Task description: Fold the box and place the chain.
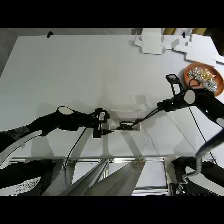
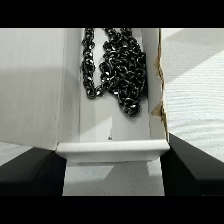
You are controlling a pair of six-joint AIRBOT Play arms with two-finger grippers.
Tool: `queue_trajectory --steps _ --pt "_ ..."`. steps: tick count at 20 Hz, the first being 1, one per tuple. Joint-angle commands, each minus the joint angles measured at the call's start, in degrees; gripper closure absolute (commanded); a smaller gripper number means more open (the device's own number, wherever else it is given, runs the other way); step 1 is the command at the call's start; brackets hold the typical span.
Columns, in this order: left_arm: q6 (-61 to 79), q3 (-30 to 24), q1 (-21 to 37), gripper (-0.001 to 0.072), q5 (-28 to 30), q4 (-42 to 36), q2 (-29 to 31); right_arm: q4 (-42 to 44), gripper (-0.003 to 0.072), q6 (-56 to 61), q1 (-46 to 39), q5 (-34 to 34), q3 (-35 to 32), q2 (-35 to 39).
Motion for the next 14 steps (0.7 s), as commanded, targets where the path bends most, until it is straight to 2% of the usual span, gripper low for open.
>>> queue_trajectory --steps 1,5,6,7,13,14 --pt "0.0 0.04 0.0 0.0612 0.02 0.04 0.0 0.15 0.0672 -0.02 0.0 3.06 0.07 3.43" --pt "0.0 0.04 0.0 0.0612 0.02 0.02 0.0 0.17 0.0654 -0.04 0.0 2.78 0.07 6.27" --pt "0.0 0.04 0.0 0.0612 0.02 0.02 0.0 0.35 0.0579 -0.04 0.0 2.78 0.04 6.14" --pt "0.0 0.04 0.0 0.0612 0.0 0.02 0.0 0.42 0.0547 -0.07 0.0 2.71 0.04 5.97" --pt "0.0 0.04 0.0 0.0612 0.02 0.02 0.0 1.22 0.0545 -0.04 0.0 1.6 -0.11 3.41" --pt "0.0 0.04 0.0 0.0612 0.02 0.02 0.0 1.22 0.049 -0.07 0.0 1.31 -0.11 3.06"
